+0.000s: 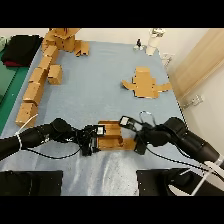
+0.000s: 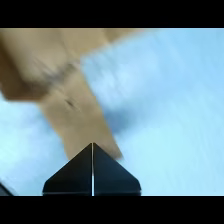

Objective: Fold the box.

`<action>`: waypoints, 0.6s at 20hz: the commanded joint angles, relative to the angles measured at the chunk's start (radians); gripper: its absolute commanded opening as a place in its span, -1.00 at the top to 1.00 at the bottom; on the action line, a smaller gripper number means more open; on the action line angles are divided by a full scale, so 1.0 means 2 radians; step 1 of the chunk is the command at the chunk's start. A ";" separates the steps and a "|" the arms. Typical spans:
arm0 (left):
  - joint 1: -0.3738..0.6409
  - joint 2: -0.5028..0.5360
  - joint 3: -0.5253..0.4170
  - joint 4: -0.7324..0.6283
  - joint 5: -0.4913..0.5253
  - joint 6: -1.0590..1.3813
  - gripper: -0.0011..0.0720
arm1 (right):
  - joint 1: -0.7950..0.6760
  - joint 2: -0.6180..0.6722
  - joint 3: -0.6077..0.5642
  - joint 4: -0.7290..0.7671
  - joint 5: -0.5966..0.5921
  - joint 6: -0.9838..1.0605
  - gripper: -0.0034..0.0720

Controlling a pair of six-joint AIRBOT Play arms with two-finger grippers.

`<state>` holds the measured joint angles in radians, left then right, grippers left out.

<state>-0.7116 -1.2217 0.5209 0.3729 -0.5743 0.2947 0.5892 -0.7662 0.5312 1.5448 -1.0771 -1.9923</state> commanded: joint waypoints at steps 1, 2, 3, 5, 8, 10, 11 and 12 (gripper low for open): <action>0.000 0.000 0.000 0.001 -0.001 0.001 -0.32 | -0.017 0.045 0.001 -0.148 -0.079 0.239 0.90; 0.000 0.000 0.000 0.001 -0.001 0.001 -0.32 | -0.035 0.051 0.000 -0.148 -0.087 0.291 0.90; 0.000 0.000 0.000 0.001 -0.001 0.001 -0.32 | -0.056 0.050 -0.001 -0.131 -0.088 0.320 0.90; 0.001 0.000 0.000 0.001 -0.001 0.001 -0.32 | -0.096 0.039 -0.008 -0.055 -0.076 0.325 0.90; 0.000 0.000 0.000 0.001 -0.001 0.001 -0.32 | -0.126 0.005 -0.032 0.051 -0.018 0.322 0.90; 0.000 0.000 0.000 0.001 -0.001 0.001 -0.32 | -0.125 -0.021 -0.043 0.120 0.031 0.297 0.90; 0.000 0.000 0.000 0.001 -0.001 0.001 -0.32 | -0.125 -0.036 -0.047 0.151 0.050 0.278 0.90; 0.001 0.000 0.000 0.001 -0.001 0.001 -0.32 | -0.125 -0.052 -0.048 0.174 0.064 0.265 0.90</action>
<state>-0.7116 -1.2217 0.5209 0.3744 -0.5766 0.2955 0.3550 -0.8021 0.4576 1.6978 -1.0626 -1.4158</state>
